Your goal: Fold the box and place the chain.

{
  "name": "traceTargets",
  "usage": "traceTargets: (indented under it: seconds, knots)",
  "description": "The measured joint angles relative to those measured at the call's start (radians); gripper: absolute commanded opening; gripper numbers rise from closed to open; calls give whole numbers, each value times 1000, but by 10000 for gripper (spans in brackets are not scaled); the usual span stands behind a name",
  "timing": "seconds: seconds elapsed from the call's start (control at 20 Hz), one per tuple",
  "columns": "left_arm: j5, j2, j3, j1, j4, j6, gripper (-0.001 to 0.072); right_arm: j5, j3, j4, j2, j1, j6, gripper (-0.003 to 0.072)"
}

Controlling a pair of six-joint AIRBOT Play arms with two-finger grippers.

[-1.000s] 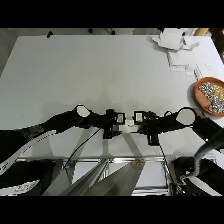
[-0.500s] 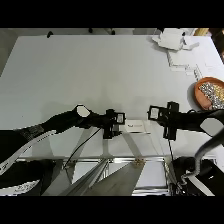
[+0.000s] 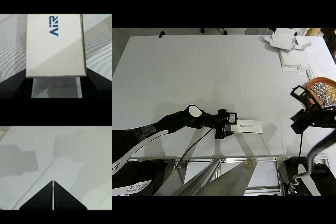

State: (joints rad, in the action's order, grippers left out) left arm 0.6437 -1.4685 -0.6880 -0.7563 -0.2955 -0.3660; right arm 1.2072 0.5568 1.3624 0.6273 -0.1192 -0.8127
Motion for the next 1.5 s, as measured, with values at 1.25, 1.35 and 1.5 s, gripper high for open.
traceTargets:
  seconds: [1.25, 1.35, 1.5]
  knots:
    - [279, 658, 6, 800, -1259, 1760, 397, 8, -2, -31, 1, -82, -103, 23]
    - [308, 656, 14, 912, -1282, 1795, 401, 8, -2, -31, 1, -82, -103, 23]
    - [320, 644, 34, 1030, -1296, 1827, 651, 8, -2, -31, 1, -82, -103, 23]
